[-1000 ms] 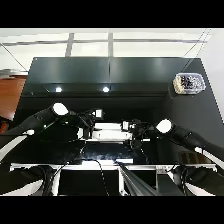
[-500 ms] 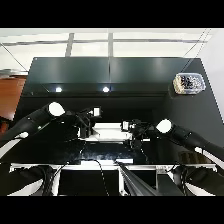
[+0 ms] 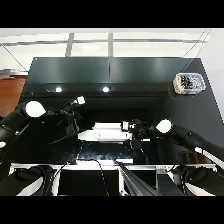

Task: Fold the box and place the chain.

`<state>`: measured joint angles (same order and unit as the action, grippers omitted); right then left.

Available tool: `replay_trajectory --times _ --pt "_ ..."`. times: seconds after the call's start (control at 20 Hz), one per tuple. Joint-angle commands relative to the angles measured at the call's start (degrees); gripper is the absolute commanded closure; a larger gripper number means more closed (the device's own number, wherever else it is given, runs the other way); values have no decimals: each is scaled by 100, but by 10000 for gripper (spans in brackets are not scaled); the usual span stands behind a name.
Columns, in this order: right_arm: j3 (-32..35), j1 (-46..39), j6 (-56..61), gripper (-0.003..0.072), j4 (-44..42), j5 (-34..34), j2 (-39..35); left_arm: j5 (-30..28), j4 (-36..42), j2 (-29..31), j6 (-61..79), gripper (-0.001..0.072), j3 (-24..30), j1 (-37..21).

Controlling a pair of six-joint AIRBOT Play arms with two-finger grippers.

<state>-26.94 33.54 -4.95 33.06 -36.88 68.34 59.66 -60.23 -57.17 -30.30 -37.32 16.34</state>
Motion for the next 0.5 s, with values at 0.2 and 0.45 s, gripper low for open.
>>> replay_trajectory --times 0.2,0.45 --pt "0 4 4 393 -2 9 2 1836 -262 160 -1279 679 2 -640" --pt "0 4 4 393 -2 9 2 1572 767 240 -1137 681 317 -614"
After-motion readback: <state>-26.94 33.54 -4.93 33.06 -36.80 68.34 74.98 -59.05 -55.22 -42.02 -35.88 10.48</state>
